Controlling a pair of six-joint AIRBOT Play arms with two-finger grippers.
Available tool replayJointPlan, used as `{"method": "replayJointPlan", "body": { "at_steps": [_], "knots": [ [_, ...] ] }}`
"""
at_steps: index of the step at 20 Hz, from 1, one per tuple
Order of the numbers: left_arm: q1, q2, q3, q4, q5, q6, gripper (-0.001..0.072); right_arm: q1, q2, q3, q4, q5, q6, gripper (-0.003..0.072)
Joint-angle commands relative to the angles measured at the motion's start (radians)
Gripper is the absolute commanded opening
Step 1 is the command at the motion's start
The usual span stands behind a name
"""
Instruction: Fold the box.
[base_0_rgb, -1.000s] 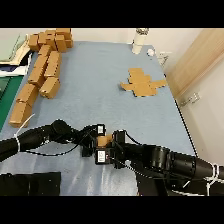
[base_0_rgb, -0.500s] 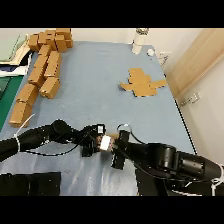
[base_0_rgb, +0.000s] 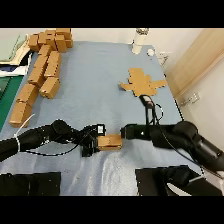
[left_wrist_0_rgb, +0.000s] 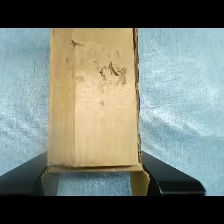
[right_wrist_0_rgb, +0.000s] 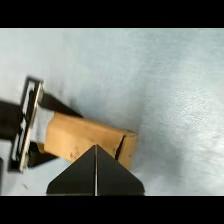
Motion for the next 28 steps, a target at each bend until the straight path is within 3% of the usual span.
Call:
{"method": "replayJointPlan", "body": {
  "at_steps": [1, 3, 6, 7, 9, 16, 22, 28],
  "knots": [
    [0.000, 0.000, 0.001, 0.000, 0.000, 0.000, 0.0528, -0.329, -0.145, 0.003, 0.603, -0.014, -0.423, 0.0001],
    [0.000, 0.000, 0.001, 0.000, 0.000, 0.000, 0.0528, -0.454, -0.297, 0.025, 0.840, -0.159, -0.648, 0.0001],
    [0.000, 0.000, 0.001, 0.000, 0.000, 0.000, 0.0528, -0.535, -0.484, 0.101, 0.980, -0.471, -0.937, 0.0001],
    [0.000, 0.000, 0.001, 0.000, 0.000, 0.000, 0.0528, -0.537, -0.512, 0.100, 1.040, -0.561, -1.054, 0.0001],
    [0.000, 0.000, 0.001, 0.000, 0.000, 0.000, 0.0528, -0.529, -0.505, 0.060, 1.111, -0.625, -1.162, 0.0001],
    [0.000, 0.000, 0.001, 0.000, 0.000, 0.000, 0.0528, -0.526, -0.266, -0.305, 1.144, -0.498, -1.215, 0.0002],
    [0.000, 0.000, 0.001, 0.000, 0.000, 0.000, 0.0528, -0.526, -0.191, -0.327, 1.130, -0.390, -1.213, 0.0002],
    [0.000, 0.000, 0.001, 0.000, 0.000, 0.000, 0.0528, -0.526, -0.192, -0.327, 1.081, -0.401, -1.200, 0.0003]
  ]
}}
